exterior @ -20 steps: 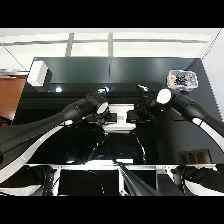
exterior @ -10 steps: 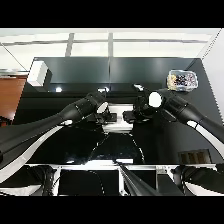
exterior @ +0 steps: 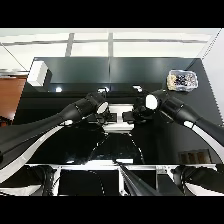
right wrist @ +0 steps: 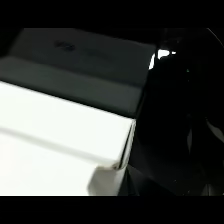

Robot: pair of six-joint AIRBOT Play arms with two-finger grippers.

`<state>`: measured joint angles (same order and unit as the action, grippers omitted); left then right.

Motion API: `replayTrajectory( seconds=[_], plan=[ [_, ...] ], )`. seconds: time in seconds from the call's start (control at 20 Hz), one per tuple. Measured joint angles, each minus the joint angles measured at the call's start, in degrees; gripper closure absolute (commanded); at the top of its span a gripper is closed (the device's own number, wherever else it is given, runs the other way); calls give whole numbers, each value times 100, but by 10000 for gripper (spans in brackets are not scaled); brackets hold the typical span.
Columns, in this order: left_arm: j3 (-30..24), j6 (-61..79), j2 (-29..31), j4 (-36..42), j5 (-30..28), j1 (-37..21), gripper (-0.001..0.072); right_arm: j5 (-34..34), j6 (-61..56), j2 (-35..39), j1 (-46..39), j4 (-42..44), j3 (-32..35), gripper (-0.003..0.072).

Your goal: Fold the box and place the chain.

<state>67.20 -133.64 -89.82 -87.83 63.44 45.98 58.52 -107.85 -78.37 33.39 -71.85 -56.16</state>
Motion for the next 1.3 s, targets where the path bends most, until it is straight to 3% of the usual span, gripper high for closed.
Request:
replayTrajectory(
  seconds=[0.8, 0.85, 0.9, 1.05, 1.15, 1.3],
  plan=[
    [0, 17, 0, 2, 11, 0, 681, 487, -1270, -562, 437, -964, -424, 377],
    [0, 17, 0, 2, 11, 0, 681, 516, -1333, -592, 459, -981, -433, 396],
    [0, 15, 0, 2, 11, 0, 681, 529, -1377, -614, 468, -1001, -437, 467],
    [0, 11, -2, 4, 4, 0, 681, 546, -1486, -649, 492, -1010, -448, 509],
    [0, 13, 0, 2, 0, 2, 681, 553, -1537, -662, 498, -1038, -448, 670],
    [2, -11, 0, 11, 7, 2, 681, 546, -1633, -669, 498, -1058, -448, 668]
  ],
)
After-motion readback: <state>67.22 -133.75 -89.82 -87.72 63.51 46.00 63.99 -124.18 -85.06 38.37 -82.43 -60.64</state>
